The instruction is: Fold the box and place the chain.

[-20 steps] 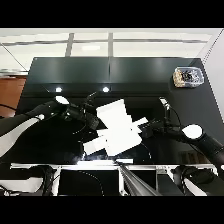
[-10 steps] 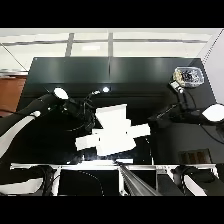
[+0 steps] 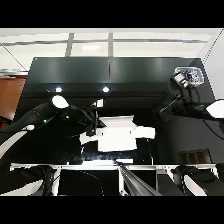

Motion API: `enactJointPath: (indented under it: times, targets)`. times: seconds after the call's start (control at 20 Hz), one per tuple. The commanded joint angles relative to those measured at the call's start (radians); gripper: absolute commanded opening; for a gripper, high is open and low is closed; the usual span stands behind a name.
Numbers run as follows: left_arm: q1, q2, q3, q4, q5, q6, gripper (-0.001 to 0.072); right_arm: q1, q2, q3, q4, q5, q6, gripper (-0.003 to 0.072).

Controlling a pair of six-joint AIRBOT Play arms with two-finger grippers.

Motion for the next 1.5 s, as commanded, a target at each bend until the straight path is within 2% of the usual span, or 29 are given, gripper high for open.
enactJointPath:
  times: [0.0, 0.2, 0.6, 0.9, 1.15, 1.45]
  targets:
    - [-0.006, -0.024, -0.03, -0.02, 0.028, 0.069, 0.0028, 0.083, 0.0, -0.056, 0.021, 0.003, -0.159, 0.0706]
    - [-0.006, -0.033, -0.03, -0.007, 0.072, 0.069, 0.0029, 0.167, -0.001, -0.146, 0.021, -0.035, -0.243, 0.0706]
    - [-0.03, -0.045, -0.034, 0.023, 0.069, 0.096, 0.003, 0.316, -0.005, -0.256, 0.02, -0.099, -0.462, 0.0705]
    - [-0.034, -0.046, -0.034, 0.023, 0.074, 0.098, 0.0031, 0.321, -0.006, -0.261, 0.024, 0.0, -0.524, 0.0705]
    - [-0.034, -0.046, -0.034, 0.023, 0.074, 0.098, 0.0031, 0.404, -0.006, -0.291, 0.091, -0.004, -0.525, 0.0705]
    - [-0.034, -0.046, -0.034, 0.023, 0.074, 0.098, 0.003, 0.53, -0.022, -0.294, 0.13, -0.169, -0.524, 0.0704]
